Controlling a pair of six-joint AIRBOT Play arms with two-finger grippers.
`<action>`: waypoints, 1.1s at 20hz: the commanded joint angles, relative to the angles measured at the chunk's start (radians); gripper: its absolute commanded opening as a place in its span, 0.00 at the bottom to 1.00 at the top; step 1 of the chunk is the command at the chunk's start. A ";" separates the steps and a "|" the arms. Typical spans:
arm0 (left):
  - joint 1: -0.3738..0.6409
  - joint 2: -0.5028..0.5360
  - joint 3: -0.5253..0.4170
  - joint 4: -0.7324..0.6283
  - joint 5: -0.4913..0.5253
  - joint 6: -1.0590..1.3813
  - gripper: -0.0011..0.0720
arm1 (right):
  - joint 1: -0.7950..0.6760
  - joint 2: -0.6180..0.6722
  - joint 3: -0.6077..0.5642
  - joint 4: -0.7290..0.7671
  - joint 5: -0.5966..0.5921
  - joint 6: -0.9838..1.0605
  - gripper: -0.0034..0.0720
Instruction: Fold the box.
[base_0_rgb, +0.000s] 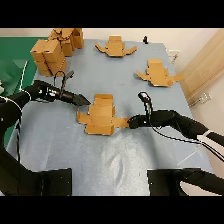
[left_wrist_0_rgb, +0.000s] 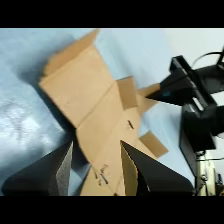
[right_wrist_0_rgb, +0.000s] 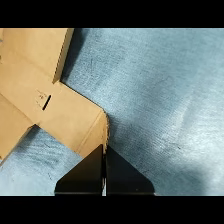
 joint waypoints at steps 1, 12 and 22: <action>0.004 -0.002 0.024 0.051 0.052 -0.019 0.62 | 0.000 -0.001 -0.001 -0.022 0.032 -0.054 0.05; -0.008 -0.113 0.074 -0.042 -0.027 -0.009 0.62 | 0.003 -0.001 -0.001 -0.038 0.082 -0.194 0.06; -0.070 -0.200 0.196 -0.037 -0.039 -0.095 0.62 | 0.013 -0.001 0.000 -0.041 0.042 -0.212 0.06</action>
